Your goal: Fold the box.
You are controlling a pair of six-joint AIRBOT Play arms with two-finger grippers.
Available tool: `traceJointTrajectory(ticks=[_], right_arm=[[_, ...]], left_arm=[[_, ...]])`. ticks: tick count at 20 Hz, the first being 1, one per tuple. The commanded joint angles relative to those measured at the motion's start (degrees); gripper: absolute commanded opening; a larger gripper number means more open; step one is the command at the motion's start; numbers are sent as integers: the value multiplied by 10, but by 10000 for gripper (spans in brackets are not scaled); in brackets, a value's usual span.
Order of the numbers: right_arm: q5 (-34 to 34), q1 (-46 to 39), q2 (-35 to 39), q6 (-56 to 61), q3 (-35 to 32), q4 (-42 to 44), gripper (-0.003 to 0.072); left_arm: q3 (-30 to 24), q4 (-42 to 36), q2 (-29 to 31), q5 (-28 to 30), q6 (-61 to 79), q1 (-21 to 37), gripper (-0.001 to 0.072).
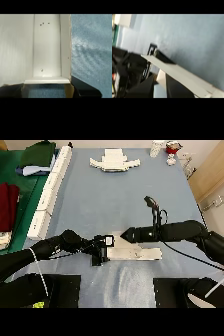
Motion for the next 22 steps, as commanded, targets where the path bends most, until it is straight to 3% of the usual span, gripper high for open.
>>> traceJointTrajectory(ticks=[1,7,10,18,22], right_arm=[[27,-43,-46,16,24,-18,210],[22,-33,-176,9,24,-28,210],[19,-18,-202,3,24,-28,210],[10,-9,-200,3,24,-51,209],[-35,-10,-150,-19,37,-86,209]], left_arm=[[0,0,0,1,0,0,362],[0,0,0,0,0,0,362],[0,0,0,0,0,0,362],[0,0,0,0,0,0,363],[0,0,0,0,0,0,363]])
